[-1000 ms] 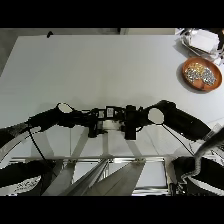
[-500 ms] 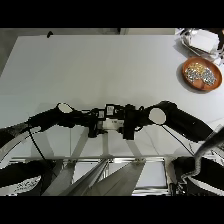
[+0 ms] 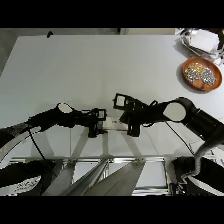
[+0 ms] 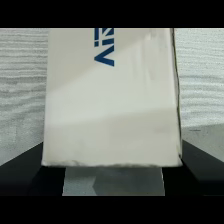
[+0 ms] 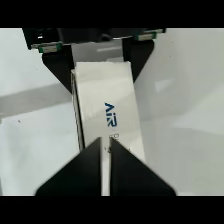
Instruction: Fold the box and place the chain.
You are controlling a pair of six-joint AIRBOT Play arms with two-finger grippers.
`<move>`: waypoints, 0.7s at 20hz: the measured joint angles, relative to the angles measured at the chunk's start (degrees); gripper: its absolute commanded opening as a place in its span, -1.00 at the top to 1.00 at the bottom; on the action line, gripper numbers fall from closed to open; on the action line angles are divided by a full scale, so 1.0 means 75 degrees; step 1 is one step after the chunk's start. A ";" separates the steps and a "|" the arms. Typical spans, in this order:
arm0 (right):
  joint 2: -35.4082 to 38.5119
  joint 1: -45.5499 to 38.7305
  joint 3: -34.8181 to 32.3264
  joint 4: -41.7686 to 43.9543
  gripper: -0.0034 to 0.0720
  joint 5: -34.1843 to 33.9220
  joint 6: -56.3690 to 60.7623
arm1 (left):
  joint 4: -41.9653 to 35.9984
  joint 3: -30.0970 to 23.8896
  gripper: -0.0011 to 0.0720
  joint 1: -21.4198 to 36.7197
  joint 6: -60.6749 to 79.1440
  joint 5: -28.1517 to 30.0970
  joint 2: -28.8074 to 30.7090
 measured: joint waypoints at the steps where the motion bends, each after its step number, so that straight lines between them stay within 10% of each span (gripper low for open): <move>1: 0.0050 -0.0224 -0.0067 0.0245 0.88 0.0128 -0.0198 | 0.0000 0.0000 0.39 0.0000 0.0000 0.0000 0.0000; 14: -0.1128 -0.1174 -0.1743 0.5068 0.88 0.0119 -0.4310 | 0.0000 0.0000 0.39 0.0000 -0.0003 0.0000 0.0000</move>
